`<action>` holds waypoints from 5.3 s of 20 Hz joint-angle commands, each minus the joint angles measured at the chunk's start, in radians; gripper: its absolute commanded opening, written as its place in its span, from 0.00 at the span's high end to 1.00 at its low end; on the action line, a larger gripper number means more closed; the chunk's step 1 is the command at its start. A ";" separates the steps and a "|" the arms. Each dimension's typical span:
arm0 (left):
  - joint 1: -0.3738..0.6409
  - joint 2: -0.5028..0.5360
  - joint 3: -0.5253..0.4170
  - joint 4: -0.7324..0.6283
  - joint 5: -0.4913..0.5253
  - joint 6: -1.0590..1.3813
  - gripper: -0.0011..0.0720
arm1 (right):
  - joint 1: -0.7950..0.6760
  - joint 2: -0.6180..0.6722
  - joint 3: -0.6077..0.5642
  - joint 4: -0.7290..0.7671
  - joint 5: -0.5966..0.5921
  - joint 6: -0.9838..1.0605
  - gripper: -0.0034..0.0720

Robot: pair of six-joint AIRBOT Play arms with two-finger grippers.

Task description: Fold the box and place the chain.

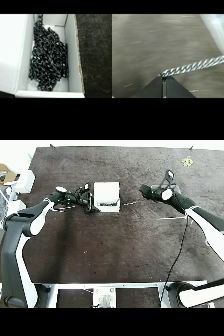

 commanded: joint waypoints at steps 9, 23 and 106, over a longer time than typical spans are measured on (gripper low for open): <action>0.000 0.000 0.000 0.000 0.000 0.000 0.49 | 0.368 0.148 0.010 0.008 -0.093 -0.087 0.96; 0.000 0.000 0.000 0.000 0.000 0.000 0.49 | 0.154 0.067 0.010 -0.224 0.261 -0.073 0.65; 0.000 0.000 0.000 0.000 0.000 0.000 0.49 | -0.114 -0.348 0.122 1.067 0.786 -1.087 0.96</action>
